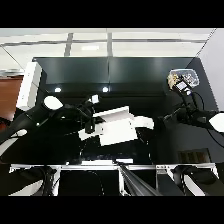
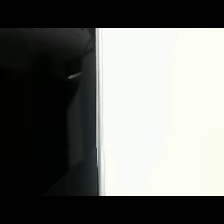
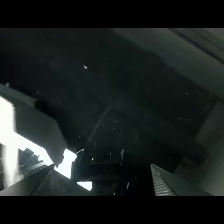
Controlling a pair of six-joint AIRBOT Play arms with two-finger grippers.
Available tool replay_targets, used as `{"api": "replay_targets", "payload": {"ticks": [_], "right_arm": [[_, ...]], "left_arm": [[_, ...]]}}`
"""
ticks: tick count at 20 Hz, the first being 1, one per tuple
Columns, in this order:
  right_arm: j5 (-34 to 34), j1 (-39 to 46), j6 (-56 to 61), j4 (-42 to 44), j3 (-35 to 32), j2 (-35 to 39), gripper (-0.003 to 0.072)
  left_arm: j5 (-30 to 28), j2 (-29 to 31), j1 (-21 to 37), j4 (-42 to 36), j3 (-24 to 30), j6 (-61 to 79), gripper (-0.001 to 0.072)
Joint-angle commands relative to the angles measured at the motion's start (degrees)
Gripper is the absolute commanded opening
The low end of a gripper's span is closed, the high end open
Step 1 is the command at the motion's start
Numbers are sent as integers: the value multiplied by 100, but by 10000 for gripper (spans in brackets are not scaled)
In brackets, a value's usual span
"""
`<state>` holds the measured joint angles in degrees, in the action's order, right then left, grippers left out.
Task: Fold the box and place the chain.
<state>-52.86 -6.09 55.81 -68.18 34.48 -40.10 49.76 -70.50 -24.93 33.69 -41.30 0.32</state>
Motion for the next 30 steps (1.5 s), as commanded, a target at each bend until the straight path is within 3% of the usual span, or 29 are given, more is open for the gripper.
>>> {"api": "replay_targets", "payload": {"ticks": [1,4,9,14,19,26,30], "right_arm": [[44,-13,17,83,9,4,714],[92,-17,-1143,282,-94,4,714],[404,-103,-3539,2063,-555,-127,714],[369,-772,-4857,2188,-647,-938,714],[474,-1534,-5438,2159,-647,-1521,714],[452,-1674,-5914,2262,-708,-1845,714],[916,-2004,-5932,2380,-835,-1875,714]], "left_arm": [[-1123,-76,-367,472,57,529,26],[-1222,-203,-511,560,33,525,26],[-1169,-428,-514,643,17,527,27],[-1163,-446,-509,660,17,525,27],[-1163,-446,-518,660,17,527,27],[-1178,-446,-518,660,17,527,27],[-1178,-446,-518,660,17,527,27]]}}
